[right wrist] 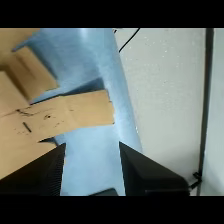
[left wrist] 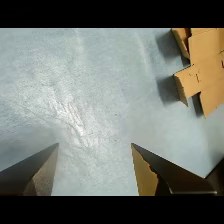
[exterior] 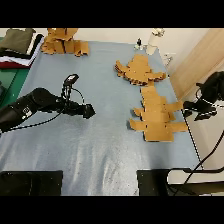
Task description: Fold the box.
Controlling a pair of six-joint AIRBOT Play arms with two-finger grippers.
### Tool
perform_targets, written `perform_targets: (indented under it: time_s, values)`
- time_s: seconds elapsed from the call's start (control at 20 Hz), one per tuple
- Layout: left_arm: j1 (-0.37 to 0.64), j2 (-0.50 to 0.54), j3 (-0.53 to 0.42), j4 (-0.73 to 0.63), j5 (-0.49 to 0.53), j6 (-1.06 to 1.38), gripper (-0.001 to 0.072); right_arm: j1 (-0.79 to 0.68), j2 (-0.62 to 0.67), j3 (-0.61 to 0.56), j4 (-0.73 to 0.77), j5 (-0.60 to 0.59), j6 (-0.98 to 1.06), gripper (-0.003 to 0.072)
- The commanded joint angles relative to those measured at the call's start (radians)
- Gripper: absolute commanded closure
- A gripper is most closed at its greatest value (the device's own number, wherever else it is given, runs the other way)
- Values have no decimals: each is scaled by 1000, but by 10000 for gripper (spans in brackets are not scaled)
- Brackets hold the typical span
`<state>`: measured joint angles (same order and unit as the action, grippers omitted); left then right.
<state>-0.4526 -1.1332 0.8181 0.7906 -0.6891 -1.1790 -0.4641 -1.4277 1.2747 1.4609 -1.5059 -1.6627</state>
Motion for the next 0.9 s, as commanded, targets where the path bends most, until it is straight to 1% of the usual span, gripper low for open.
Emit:
perform_targets:
  time_s: [0.0,0.25,0.45,0.5,0.6,0.65,0.7,0.75,0.8,0.85]
  values:
    - [-1,0,2,-80,-14,0,15,-105,-76,-9,84,25,-126,158]
    - [-1,0,2,-127,-63,-1,15,-183,-159,-9,186,7,-227,159]
    - [0,0,2,-157,-82,-1,15,-240,-188,-9,359,-46,-322,167]
    - [0,0,2,-167,-82,-1,15,-243,-188,-9,391,-56,-344,189]
    - [0,0,2,-178,-82,0,15,-243,-188,-9,462,-84,-387,264]
    - [0,0,2,-187,-82,0,15,-243,-188,-9,521,-100,-389,309]
    - [0,0,3,-191,-85,0,15,-242,-188,-9,599,-124,-392,327]
    - [0,0,3,-196,-90,0,15,-239,-187,-9,684,-153,-409,380]
    - [0,0,3,-201,-93,0,15,-237,-187,-9,766,-189,-428,542]
    - [0,0,3,-209,-96,0,15,-228,-187,-9,825,-217,-431,618]
